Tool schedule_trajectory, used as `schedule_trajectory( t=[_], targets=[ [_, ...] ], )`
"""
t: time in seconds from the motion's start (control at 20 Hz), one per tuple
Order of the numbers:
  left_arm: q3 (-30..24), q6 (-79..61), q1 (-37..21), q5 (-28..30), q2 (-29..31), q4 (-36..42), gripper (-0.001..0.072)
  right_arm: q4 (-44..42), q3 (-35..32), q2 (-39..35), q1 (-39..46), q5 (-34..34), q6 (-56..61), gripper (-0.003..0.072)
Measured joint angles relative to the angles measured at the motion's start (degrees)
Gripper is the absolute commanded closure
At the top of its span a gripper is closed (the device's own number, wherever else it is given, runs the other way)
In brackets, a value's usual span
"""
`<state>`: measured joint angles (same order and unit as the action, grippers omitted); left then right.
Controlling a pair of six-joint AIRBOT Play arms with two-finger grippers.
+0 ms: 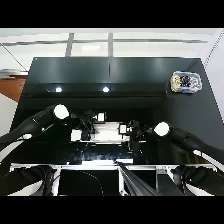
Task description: Fold the box and place the chain.
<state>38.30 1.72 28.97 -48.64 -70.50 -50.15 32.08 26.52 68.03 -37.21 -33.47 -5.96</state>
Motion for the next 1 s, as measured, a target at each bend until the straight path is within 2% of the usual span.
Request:
schedule_trajectory(
  t=[0.05, 0.1, 0.35, 0.55, 0.6, 0.65, 0.7, 0.75, 0.9, 1.0],
  targets=[
    [0.3, 0.2, 0.0, 0.0, 0.5, -0.3, 0.0048, 0.0, 0.0, 0.0, 0.0, 0.0, 0.0, 0.0216],
    [0.7, 0.7, -0.2, 0.0, 1.2, -0.7, 0.0006, 0.1, 0.0, 0.0, 0.0, 0.1, 0.1, 0.0216],
    [1.7, 8.7, -3.2, -0.4, 6.5, -4.7, 0.001, 0.1, 0.0, 0.0, 0.0, 0.2, 0.1, 0.0217],
    [1.9, 20.4, -7.3, -7.6, 11.6, -7.3, 0.0028, 0.1, 0.0, 0.0, 0.0, 0.2, 0.2, 0.0217],
    [1.9, 24.3, -8.2, -10.9, 12.4, -7.6, 0.0112, 0.1, 0.0, 0.0, 0.0, 0.2, 0.1, 0.0216],
    [1.9, 28.2, -8.9, -14.4, 12.9, -7.9, 0.0319, 0.1, 0.0, 0.0, 0.0, 0.2, 0.1, 0.0217],
    [1.8, 31.4, -9.4, -17.7, 13.3, -8.0, 0.0561, 0.1, 0.0, 0.0, 0.0, 0.2, 0.1, 0.0217],
    [1.7, 34.4, -9.8, -21.2, 13.6, -8.1, 0.0679, 0.1, 0.0, 0.0, 0.0, 0.2, 0.1, 0.0217],
    [0.8, 39.5, -10.3, -28.0, 14.1, -4.9, 0.068, 0.2, 0.0, 0.0, 0.0, 0.2, 0.1, 0.0217],
    [-0.7, 41.2, -10.5, -28.9, 14.2, -0.8, 0.068, 0.2, 0.0, 0.0, -0.1, 0.2, 0.1, 0.0217]
  ],
)
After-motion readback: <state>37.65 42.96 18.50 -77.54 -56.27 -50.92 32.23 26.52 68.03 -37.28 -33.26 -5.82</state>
